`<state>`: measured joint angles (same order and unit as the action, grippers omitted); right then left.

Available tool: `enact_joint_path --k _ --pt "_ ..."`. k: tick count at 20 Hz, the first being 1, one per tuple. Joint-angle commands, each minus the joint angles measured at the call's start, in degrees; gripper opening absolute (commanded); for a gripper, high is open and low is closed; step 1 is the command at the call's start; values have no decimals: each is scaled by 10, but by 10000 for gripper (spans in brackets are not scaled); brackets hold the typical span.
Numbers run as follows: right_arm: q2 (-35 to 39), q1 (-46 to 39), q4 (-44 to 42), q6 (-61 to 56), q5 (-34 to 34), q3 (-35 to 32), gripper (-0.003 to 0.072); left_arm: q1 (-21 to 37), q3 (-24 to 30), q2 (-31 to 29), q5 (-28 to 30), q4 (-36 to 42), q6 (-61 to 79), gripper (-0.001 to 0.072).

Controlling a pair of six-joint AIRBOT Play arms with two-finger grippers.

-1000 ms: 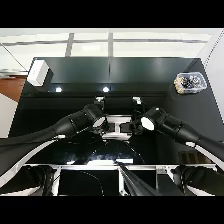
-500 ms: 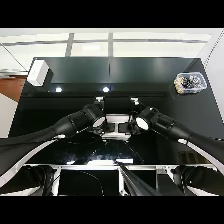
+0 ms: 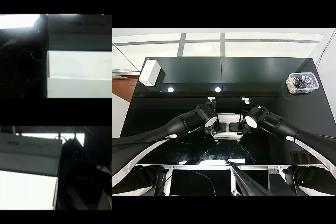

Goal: Fold the box and place the chain.

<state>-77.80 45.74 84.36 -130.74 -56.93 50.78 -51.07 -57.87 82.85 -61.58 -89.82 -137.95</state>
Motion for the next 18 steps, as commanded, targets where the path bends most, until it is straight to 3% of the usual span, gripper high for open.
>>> enact_joint_path --k 1,4,5,12,14,15,18 --pt "-3 1 -3 -2 -7 1 135 0 0 0 0 0 -1 29" --pt "-3 1 -7 -2 -3 1 116 0 0 0 0 1 -1 29" --pt "-3 1 -15 8 2 1 52 0 0 0 0 0 -1 29" --pt "-3 1 -23 9 8 1 52 0 0 0 -2 1 -1 30" --pt "-3 1 -22 9 8 2 100 0 0 0 -2 1 -1 30" --pt "-3 1 -22 9 8 2 169 0 0 0 -2 1 -1 29" --pt "-3 1 -22 9 8 3 174 0 0 0 -2 1 -1 29"
